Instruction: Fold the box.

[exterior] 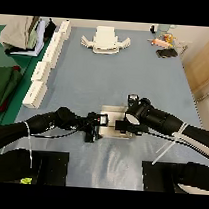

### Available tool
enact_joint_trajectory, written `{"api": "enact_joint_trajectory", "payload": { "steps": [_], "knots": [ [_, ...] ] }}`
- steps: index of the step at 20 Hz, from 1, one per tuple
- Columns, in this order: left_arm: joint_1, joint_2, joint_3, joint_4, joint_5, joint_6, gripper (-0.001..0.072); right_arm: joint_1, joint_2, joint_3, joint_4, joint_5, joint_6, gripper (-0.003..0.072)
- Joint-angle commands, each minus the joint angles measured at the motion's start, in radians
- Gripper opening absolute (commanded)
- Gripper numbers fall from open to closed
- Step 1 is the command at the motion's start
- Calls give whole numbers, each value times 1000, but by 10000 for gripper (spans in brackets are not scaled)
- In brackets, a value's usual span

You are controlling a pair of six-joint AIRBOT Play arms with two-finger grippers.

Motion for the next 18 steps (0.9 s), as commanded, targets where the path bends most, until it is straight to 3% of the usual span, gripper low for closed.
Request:
{"api": "enact_joint_trajectory", "payload": {
  "steps": [1,5,11,12,14,15,18],
  "knots": [
    [0,0,0,0,0,0,511,0,51,1,31,11,-3,430],
    [0,0,0,0,0,0,511,-1,76,0,6,17,11,430],
    [0,-1,0,0,0,0,511,-1,-27,0,-5,-16,7,428],
    [0,0,0,0,0,0,511,-1,-43,0,-5,-29,7,347],
    [0,-1,0,0,0,0,511,-1,-58,0,-6,-39,7,49],
    [0,0,0,0,1,0,511,-1,-59,0,-6,-39,7,4],
    [0,0,0,0,0,0,511,-1,-58,0,-6,-37,5,4]
  ]
}}
